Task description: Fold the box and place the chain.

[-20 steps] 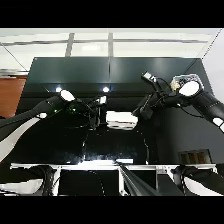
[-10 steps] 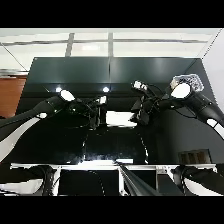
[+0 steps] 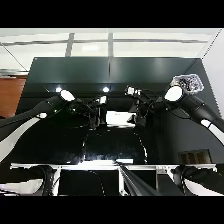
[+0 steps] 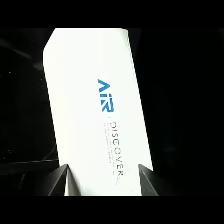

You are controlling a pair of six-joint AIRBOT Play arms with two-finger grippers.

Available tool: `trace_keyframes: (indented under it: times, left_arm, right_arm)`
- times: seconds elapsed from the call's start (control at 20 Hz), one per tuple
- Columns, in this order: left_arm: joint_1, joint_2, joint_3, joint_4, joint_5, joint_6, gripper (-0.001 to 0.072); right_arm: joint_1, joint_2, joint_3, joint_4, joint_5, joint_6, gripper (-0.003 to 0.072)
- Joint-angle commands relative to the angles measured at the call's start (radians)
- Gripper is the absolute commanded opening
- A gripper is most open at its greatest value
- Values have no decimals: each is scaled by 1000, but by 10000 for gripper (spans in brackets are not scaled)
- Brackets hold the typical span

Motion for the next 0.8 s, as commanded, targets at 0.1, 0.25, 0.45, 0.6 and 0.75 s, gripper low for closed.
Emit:
trace_keyframes:
  times: [0.1, 0.25, 0.45, 0.6, 0.75]
  left_arm:
    - [0, 0, 0, 0, -1, 0, 358]
    - [0, 0, 0, 0, -2, 0, 358]
    - [0, 0, 0, 0, -3, 0, 358]
    - [0, 0, 0, 0, -3, 0, 358]
    - [0, 0, 0, 0, -3, 0, 358]
  right_arm:
    - [8, -4, 0, -3, -16, -8, 430]
    - [8, 1, 1, -3, -16, -7, 339]
    - [8, 11, 1, 2, -16, -7, 306]
    - [8, 13, 1, 13, -15, 1, 306]
    - [8, 16, 1, 13, -16, 2, 306]
